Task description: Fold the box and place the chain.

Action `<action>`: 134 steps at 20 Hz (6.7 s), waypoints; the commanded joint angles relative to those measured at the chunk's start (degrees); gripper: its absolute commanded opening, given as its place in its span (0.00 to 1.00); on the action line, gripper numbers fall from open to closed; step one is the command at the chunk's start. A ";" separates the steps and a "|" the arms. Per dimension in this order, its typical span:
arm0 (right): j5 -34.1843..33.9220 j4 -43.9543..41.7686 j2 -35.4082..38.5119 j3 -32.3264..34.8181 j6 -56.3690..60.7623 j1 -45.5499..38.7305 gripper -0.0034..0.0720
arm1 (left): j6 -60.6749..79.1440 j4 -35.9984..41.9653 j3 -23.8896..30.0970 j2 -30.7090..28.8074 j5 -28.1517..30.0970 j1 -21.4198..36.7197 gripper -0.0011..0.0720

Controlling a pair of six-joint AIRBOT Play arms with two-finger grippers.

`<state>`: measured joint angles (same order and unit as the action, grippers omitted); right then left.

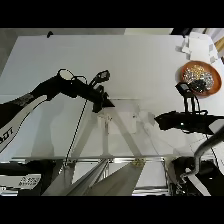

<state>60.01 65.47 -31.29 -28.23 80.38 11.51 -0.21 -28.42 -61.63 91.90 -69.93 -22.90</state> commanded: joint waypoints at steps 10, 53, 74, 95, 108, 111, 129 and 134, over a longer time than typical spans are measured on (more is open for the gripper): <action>4.28 -0.02 7.10 -0.42 -0.31 0.04 0.36 | 4.94 0.76 17.51 -13.57 17.27 -6.51 0.01; 5.51 0.26 7.10 -0.26 -2.89 0.04 0.36 | 23.56 5.38 16.55 -8.52 18.27 -8.26 0.02; 5.53 0.55 7.10 -0.26 -2.91 0.04 0.36 | 23.56 5.27 14.82 -5.25 20.26 -9.11 0.03; 5.51 -4.76 7.10 -0.26 -9.60 0.04 0.06 | 23.52 5.27 14.82 -5.27 20.00 -9.11 0.03; 14.99 -14.08 7.08 1.03 -33.92 0.04 0.07 | 23.52 5.27 14.82 -5.27 20.00 -9.11 0.03; 15.43 -13.90 7.02 1.92 -40.00 0.04 0.07 | 23.52 5.27 14.82 -5.27 19.98 -9.11 0.03; -22.29 5.03 0.68 18.34 -54.88 32.61 0.82 | 23.52 5.27 14.82 -5.27 20.00 -9.11 0.03; -24.94 7.82 0.04 18.78 -53.62 32.76 0.82 | 23.52 5.27 14.82 -5.27 19.98 -9.11 0.03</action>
<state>38.54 70.85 -30.76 -10.09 25.41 43.00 23.31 -23.14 -46.83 86.61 -49.95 -31.97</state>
